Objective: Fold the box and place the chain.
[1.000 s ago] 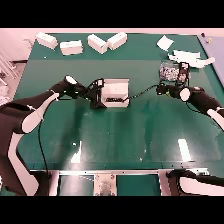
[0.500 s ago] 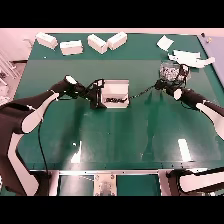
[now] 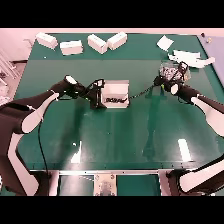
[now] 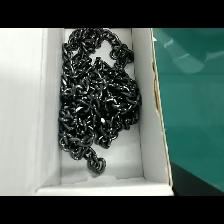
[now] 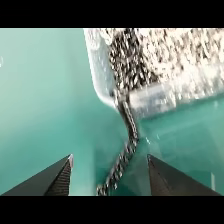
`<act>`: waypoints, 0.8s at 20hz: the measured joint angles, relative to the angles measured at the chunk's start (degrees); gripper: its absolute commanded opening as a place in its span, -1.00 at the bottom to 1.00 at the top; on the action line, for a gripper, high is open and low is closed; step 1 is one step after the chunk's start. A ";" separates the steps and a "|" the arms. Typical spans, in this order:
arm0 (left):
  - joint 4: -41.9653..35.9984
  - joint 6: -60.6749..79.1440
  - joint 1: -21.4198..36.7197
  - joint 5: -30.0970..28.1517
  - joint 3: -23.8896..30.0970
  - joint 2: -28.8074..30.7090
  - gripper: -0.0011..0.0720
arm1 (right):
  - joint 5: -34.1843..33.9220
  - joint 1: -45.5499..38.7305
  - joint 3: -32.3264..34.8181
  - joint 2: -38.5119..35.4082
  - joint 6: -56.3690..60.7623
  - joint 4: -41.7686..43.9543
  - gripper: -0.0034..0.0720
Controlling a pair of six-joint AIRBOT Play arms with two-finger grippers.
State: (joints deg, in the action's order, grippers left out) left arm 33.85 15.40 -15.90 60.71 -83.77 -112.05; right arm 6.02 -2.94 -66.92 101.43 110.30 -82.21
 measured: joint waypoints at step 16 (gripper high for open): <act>0.04 0.00 0.00 -0.07 0.00 0.00 0.31 | 2.97 0.46 -4.15 4.81 0.26 3.76 0.41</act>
State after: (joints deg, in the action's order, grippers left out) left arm 33.89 15.40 -15.90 60.64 -83.77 -112.05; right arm 8.99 -2.48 -71.07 106.24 110.56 -78.46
